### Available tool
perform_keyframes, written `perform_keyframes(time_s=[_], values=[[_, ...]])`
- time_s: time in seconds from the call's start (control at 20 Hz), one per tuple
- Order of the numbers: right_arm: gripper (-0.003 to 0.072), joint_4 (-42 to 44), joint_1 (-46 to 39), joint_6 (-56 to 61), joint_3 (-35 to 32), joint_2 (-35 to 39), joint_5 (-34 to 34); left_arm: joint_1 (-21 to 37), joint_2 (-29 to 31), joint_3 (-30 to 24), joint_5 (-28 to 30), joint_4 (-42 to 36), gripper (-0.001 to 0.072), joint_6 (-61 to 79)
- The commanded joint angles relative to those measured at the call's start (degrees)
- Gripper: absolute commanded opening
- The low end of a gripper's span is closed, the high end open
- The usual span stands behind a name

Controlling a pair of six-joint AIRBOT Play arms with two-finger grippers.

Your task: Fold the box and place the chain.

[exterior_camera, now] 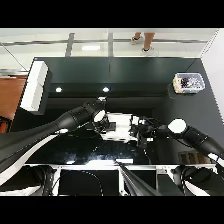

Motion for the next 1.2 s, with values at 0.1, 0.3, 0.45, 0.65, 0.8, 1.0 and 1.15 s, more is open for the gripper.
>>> perform_keyframes(time_s=[0.1, 0.3, 0.45, 0.65, 0.8, 1.0, 1.15], values=[[0.0132, 4.2, 2.3, 0.0, 0.0, -1.5, -4.2, 0.0, 0.0, 0.0, 0.3, -0.2, 0.0029, 0.0], [0.0131, 4.8, 2.3, 0.0, 0.0, -1.9, -4.2, 0.0, 0.0, 0.0, 0.2, -0.2, 0.0029, 0.0], [0.0427, 4.7, 2.3, 0.9, 0.0, -1.9, -5.0, 0.0, 0.0, 0.0, 0.2, -0.2, 0.0029, 0.0], [0.0309, 4.5, 2.3, 1.8, 0.0, -1.9, -4.9, 0.0, 0.0, 0.0, 0.2, -0.2, 0.003, 0.0], [0.0054, 3.5, 0.3, 9.9, 0.3, 0.0, -4.6, 0.0, 0.0, 0.0, -0.2, -0.2, 0.003, 0.0], [0.0013, -14.6, -11.8, 40.5, 4.2, 9.8, 10.1, 0.0, 0.0, 0.0, -0.2, -0.2, 0.0029, 0.0], [0.0013, -29.5, -26.9, 63.6, 4.9, 15.3, 20.0, 0.1, 0.0, 0.0, -0.2, -0.2, 0.003, 0.0]])
